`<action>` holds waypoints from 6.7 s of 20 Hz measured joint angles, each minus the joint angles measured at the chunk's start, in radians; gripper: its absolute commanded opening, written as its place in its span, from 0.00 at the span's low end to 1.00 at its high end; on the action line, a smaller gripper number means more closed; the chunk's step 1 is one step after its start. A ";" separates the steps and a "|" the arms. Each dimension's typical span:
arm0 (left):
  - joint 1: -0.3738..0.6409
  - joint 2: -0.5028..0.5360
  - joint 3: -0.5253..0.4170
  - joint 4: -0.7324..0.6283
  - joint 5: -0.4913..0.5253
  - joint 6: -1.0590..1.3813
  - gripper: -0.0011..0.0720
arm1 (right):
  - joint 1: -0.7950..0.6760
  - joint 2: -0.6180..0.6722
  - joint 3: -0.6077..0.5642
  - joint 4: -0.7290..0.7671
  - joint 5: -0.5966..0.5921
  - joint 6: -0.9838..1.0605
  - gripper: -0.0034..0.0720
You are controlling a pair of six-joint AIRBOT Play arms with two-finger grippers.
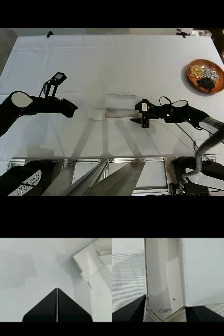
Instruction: Fold the box and place the chain.
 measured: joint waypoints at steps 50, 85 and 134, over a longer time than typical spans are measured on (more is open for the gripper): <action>-0.125 -0.301 0.000 -0.553 -0.052 0.161 0.08 | 0.000 0.000 0.000 0.000 0.000 0.000 0.58; 0.042 -0.270 0.005 -0.560 -0.189 0.109 0.43 | 0.000 0.000 0.000 0.000 0.000 0.000 0.58; 0.056 -0.360 0.005 -0.734 -0.300 0.266 0.07 | 0.001 0.000 0.000 0.000 0.004 0.000 0.58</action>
